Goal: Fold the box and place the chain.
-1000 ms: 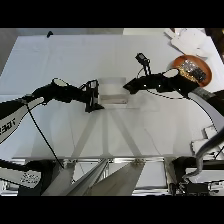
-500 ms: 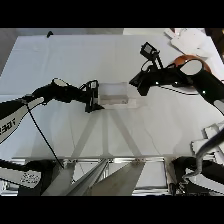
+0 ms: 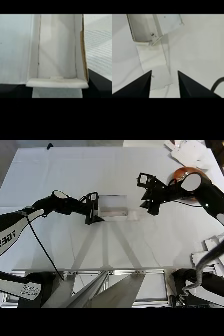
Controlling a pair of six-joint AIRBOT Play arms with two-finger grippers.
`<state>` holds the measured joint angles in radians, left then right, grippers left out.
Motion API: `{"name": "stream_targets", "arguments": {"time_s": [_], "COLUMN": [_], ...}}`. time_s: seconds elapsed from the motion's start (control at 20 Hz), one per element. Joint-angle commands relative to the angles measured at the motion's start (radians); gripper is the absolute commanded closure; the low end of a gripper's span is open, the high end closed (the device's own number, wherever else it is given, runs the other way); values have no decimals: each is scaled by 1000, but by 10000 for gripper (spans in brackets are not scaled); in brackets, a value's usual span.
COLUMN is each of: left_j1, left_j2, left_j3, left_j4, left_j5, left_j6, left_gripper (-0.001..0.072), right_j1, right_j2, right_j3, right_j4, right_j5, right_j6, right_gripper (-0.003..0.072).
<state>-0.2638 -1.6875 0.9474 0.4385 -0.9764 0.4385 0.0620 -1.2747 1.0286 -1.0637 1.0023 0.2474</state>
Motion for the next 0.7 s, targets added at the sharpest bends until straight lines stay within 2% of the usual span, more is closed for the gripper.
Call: {"name": "stream_targets", "arguments": {"time_s": [0.0, 0.15, 0.35, 0.45, 0.5, 0.65], "left_j1": [0, 0, 0, 0, 0, 0], "left_j2": [1, 1, 1, 1, 1, 1], "left_j3": [0, 0, 0, 0, 0, 0], "left_j4": [0, 0, 0, 0, 0, 0], "left_j5": [0, 0, 0, 0, 0, 0], "left_j6": [0, 0, 0, 0, 0, 0], "left_gripper": [496, 496, 496, 496, 496, 496], "right_j1": [1, 18, 74, 99, 105, 109], "right_j2": [-79, -144, -222, -264, -281, -311], "right_j3": [0, 0, 0, 0, 0, 0], "right_j4": [-26, 42, 129, 136, 138, 176], "right_j5": [-34, -49, -54, -61, -68, -95], "right_j6": [-117, -187, -382, -395, -395, -394], "right_gripper": [259, 249, 250, 267, 311, 312]}}
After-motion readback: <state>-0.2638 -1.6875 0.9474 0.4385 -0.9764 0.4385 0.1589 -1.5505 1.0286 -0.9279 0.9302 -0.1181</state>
